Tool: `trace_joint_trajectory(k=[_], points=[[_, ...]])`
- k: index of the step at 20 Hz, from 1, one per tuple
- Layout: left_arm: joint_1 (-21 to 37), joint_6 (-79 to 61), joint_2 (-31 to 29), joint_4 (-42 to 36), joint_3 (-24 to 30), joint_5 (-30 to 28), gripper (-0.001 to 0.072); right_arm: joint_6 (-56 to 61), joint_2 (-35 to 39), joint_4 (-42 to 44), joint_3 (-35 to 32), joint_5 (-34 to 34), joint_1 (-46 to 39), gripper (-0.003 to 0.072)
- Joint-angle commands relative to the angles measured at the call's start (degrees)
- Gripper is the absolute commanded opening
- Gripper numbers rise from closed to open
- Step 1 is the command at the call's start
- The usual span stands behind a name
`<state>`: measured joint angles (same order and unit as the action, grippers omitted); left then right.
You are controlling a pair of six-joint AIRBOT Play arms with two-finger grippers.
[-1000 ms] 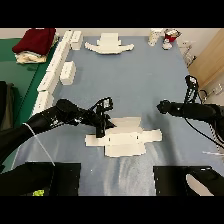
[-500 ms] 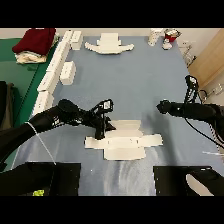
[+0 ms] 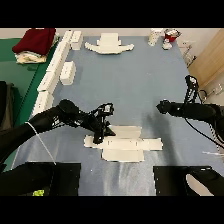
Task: Fold the box.
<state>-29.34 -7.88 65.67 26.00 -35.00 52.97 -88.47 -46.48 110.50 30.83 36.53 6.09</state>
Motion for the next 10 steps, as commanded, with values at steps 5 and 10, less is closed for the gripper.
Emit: trace_joint_trajectory(k=[5,10], points=[[0.0,1.3,0.0,1.0,0.0,0.0,0.0015,-0.1,0.0,6.1,0.0,8.7,0.1,0.0041],[0.0,1.3,0.0,1.0,0.0,-0.1,0.0014,-1.4,0.5,10.2,0.0,21.3,2.9,0.0001]])
